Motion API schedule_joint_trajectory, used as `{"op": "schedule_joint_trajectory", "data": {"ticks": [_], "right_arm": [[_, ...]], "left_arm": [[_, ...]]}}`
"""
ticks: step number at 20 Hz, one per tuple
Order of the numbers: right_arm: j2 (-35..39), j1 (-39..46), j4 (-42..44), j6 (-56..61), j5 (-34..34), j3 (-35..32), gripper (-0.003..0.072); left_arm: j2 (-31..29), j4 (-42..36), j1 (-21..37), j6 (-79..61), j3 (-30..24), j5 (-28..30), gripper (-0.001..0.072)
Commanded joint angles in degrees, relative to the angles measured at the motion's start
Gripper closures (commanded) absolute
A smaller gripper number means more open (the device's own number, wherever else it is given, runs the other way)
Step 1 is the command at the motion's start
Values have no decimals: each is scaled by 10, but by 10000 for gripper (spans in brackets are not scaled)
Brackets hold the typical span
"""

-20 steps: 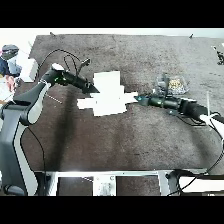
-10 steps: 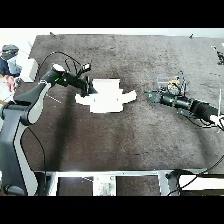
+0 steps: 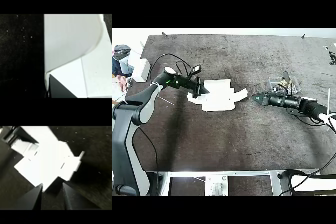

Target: Fold the box and place the chain.

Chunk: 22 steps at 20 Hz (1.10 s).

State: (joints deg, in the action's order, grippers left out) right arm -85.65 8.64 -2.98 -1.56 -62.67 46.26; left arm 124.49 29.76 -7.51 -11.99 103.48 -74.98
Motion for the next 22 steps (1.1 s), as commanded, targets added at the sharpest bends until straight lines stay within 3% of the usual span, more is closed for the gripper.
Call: {"op": "schedule_joint_trajectory", "data": {"ticks": [1,3,4,10,12,15,17,22], "right_arm": [[0,-41,-59,-19,40,28,386],[0,-75,-113,-19,85,45,225],[0,-90,-131,-20,104,52,203],[0,-186,-210,-132,209,63,188],[0,-208,-246,-154,221,63,129],[-12,-238,-303,-156,237,75,127],[-31,-253,-322,-152,238,96,67],[-63,-277,-338,-152,240,127,65]], "left_arm": [[0,3,1,-5,-2,9,698],[0,3,1,0,-2,8,698],[0,5,1,0,-2,8,697],[0,4,1,0,-2,4,697],[0,4,1,0,-2,4,697],[0,3,1,0,-2,5,697],[0,2,1,0,-2,5,697],[0,-2,1,0,-2,5,697]]}}
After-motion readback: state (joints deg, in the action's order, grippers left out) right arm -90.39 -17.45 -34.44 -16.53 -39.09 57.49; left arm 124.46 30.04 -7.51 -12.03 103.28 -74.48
